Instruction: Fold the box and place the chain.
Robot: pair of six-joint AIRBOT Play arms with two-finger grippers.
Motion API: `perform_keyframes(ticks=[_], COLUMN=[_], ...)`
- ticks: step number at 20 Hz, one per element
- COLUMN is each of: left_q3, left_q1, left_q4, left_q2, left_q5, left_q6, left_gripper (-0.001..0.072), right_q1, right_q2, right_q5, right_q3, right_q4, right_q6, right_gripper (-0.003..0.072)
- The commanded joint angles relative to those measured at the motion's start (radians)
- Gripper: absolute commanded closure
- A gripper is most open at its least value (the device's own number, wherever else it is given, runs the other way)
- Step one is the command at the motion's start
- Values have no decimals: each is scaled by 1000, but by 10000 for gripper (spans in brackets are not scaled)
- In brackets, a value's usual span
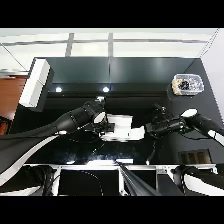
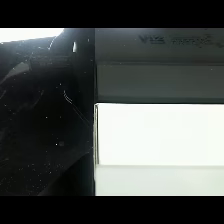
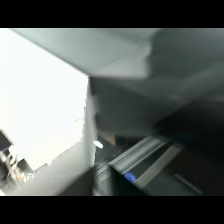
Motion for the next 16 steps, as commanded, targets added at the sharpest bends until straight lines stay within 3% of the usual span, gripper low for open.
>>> perform_keyframes(ticks=[1,2,6,12,15,16], left_q3=[0,0,0,0,0,0], left_q1=[0,0,0,0,0,0], left_q4=[0,0,0,0,0,0], left_q2=[0,0,0,0,0,0], left_q5=[0,0,0,0,-1,-2], left_q6=[0,0,0,0,0,0], left_gripper=[679,679,679,679,679,679], right_q1=[7,7,8,90,179,208], right_q2=[-2,-2,-2,-2,-2,-2], right_q5=[91,92,88,-9,-114,-143], right_q3=[0,2,2,8,58,80], right_q4=[68,74,117,174,101,84], right_q6=[-58,-60,-66,-60,93,140], right_gripper=[190,162,163,164,166,204])
